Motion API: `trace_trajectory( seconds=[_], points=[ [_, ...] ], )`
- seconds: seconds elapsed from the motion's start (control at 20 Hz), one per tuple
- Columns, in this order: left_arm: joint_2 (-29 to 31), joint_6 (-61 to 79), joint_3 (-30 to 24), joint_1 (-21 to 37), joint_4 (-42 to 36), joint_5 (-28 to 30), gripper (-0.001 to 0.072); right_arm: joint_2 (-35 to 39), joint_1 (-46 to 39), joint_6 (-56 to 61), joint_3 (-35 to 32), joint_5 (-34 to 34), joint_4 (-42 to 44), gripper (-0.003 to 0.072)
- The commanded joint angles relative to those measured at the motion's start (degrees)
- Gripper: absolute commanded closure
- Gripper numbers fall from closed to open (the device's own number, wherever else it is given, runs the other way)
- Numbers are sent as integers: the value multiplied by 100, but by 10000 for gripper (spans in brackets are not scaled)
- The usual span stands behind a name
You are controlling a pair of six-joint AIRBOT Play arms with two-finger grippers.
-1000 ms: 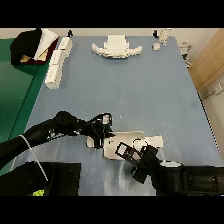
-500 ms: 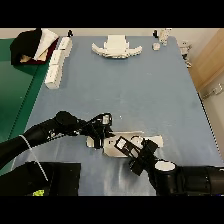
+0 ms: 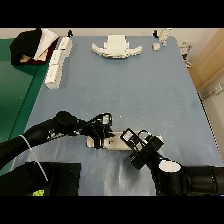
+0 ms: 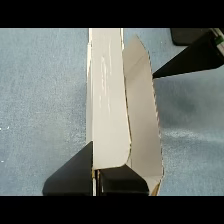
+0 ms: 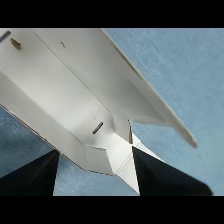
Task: Fold the box.
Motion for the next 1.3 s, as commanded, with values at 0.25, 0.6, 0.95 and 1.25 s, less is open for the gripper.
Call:
trace_trajectory(
  seconds=[0.25,0.6,0.95,1.25],
  points=[
    [-2,2,0,2,0,2,696,535,-1377,-2326,-337,1110,619,-26],
    [-2,0,0,0,0,2,696,994,-4035,-8000,-605,2417,4085,-26],
    [-2,0,0,2,0,2,696,549,-5849,-11440,-691,2114,6629,-25],
    [-2,2,0,0,0,2,696,424,-5847,-11318,-693,2114,6614,-25]
  ],
)
